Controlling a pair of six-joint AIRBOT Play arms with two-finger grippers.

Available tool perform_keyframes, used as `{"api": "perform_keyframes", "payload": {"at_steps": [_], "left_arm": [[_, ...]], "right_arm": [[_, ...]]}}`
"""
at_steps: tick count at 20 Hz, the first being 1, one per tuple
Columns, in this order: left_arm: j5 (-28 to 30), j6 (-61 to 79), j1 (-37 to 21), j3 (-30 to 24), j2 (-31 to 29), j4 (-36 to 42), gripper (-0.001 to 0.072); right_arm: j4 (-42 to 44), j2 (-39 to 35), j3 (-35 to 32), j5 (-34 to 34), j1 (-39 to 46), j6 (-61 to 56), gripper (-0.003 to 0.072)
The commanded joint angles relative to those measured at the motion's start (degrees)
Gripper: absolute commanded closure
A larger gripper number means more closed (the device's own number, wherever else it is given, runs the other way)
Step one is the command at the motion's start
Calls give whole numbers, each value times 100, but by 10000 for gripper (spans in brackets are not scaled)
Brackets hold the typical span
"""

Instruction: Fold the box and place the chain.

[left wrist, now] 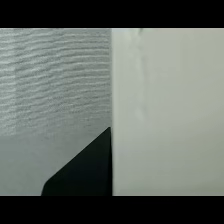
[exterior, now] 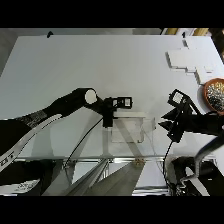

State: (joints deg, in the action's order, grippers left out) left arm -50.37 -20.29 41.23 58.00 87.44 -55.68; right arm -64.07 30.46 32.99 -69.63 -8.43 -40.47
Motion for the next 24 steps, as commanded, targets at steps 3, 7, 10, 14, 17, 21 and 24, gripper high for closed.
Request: {"api": "perform_keyframes", "payload": {"at_steps": [3,7,10,14,17,21,24], "left_arm": [[173,-420,98,7,-42,-251,709],[199,-643,140,7,-103,-439,709],[337,-678,142,7,-120,-417,709],[490,-669,142,7,-120,-146,709],[612,-649,142,7,-120,-109,709],[815,-516,140,7,-120,-111,708],[741,-256,142,7,-118,-76,706]], "right_arm": [[4,4,-2,-7,-7,-17,388],[4,4,-2,-7,-7,-17,388],[4,4,-2,-7,-7,-20,388],[4,4,-2,-7,-7,-17,388],[4,4,-2,-7,-7,-17,388],[4,4,-2,-7,-7,-20,388],[4,4,-2,-7,-7,-20,388]]}}
